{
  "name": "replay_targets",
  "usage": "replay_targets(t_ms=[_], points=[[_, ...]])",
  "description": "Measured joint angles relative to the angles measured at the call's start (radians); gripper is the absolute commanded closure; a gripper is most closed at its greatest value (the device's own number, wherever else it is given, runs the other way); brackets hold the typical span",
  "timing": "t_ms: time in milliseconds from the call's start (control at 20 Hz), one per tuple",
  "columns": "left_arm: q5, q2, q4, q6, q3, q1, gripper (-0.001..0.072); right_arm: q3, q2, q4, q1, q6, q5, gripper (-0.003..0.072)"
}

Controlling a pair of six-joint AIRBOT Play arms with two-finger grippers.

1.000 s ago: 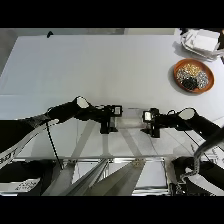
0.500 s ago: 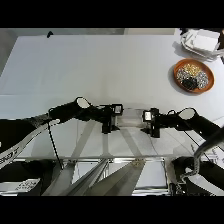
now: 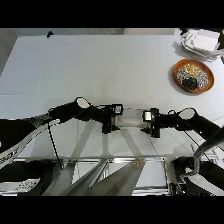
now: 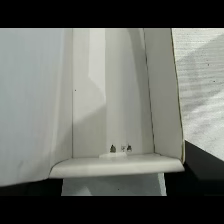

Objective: Fold the box and place the chain.

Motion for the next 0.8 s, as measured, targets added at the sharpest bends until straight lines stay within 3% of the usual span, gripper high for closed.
replay_targets(t_ms=[700,750,800], points=[[0.001,0.0,-0.001,0.0,0.0,0.0,0.0346,0.0,0.0,0.0,0.0,-0.001,0.0,0.0321],[0.001,0.0,-0.001,0.0,0.0,0.0,0.0346,0.0,0.0,0.0,0.0,-0.001,0.001,0.0201],[0.001,0.0,-0.001,0.0,0.0,0.0,0.0346,0.0,0.0,-0.001,0.0,0.0,0.0,-0.0023]])
